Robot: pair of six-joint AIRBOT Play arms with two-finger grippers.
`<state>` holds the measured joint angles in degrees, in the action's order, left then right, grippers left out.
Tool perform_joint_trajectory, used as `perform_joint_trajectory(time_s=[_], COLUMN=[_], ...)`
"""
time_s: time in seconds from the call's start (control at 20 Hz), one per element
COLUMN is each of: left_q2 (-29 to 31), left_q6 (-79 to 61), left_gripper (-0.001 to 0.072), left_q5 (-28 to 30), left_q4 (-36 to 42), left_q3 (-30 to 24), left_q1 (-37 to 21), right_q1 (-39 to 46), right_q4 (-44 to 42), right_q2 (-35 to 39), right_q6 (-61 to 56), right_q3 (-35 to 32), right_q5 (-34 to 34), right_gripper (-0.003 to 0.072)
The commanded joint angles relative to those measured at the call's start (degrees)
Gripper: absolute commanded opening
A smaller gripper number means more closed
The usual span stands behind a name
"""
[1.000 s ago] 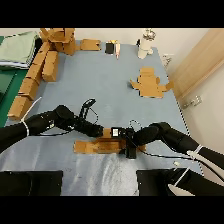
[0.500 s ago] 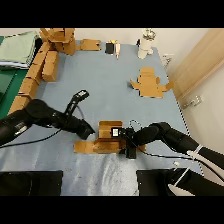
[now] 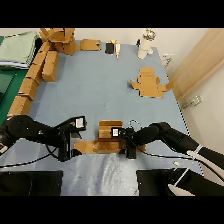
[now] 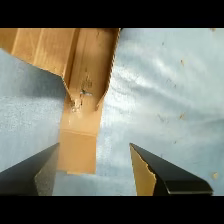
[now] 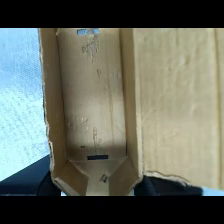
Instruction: Fold the box.
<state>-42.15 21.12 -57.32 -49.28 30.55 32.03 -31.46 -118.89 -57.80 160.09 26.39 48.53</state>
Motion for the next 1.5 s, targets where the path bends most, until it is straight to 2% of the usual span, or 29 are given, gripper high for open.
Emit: perform_joint_trajectory(time_s=[0.0, 0.35, 0.5, 0.85, 0.9, 0.95, 1.05, 1.2, 1.25, 1.3, 1.35, 1.45], left_q2=[-4.5, -14.4, -16.2, -18.9, -18.9, -18.9, -18.9, -18.9, -18.9, -18.9, -18.9, -18.9], left_q6=[-5.7, -6.8, -7.0, -8.3, -8.3, -8.3, -8.3, -8.3, -8.3, -8.3, -8.4, -8.5], left_gripper=[0.0702, 0.0702, 0.0702, 0.0698, 0.0637, 0.0532, 0.0519, 0.0518, 0.0481, 0.032, 0.0231, 0.0229], left_q5=[4.9, 13.0, 16.4, 17.9, 17.9, 17.9, 18.2, 22.0, 23.1, 23.4, 23.4, 23.3], left_q4=[-0.4, 1.9, 5.1, 5.6, 5.6, 5.9, 6.1, 6.4, 6.4, 6.4, 6.3, 5.7], left_q3=[-1.0, -0.7, -0.2, 0.1, 0.1, 0.1, 0.1, 0.1, 0.1, 0.1, 0.1, 0.1], left_q1=[2.5, 7.1, 8.8, 9.4, 9.4, 9.7, 11.0, 13.4, 13.7, 13.7, 13.7, 13.7], right_q1=[-0.1, -0.1, -0.1, -0.1, -0.1, -0.1, -0.1, -0.1, -0.1, -0.1, -0.1, -0.1], right_q4=[0.0, 0.0, 0.0, 0.0, 0.0, 0.0, 0.0, 0.0, 0.0, 0.0, 0.0, 0.0], right_q2=[0.0, 0.0, 0.0, 0.0, 0.0, 0.0, 0.0, 0.0, 0.0, 0.0, 0.0, 0.0], right_q6=[0.0, 0.0, 0.0, 0.0, 0.0, 0.0, 0.0, 0.0, 0.0, 0.0, 0.0, 0.0], right_q3=[0.0, 0.0, 0.0, 0.0, 0.0, 0.0, 0.0, 0.0, 0.0, 0.0, 0.0, 0.0], right_q5=[0.0, 0.0, 0.0, 0.0, 0.0, 0.0, 0.0, 0.0, 0.0, 0.0, 0.0, 0.0], right_gripper=[0.0525, 0.0524, 0.0524, 0.0525, 0.0525, 0.0525, 0.0524, 0.0525, 0.0524, 0.0525, 0.0525, 0.0525])
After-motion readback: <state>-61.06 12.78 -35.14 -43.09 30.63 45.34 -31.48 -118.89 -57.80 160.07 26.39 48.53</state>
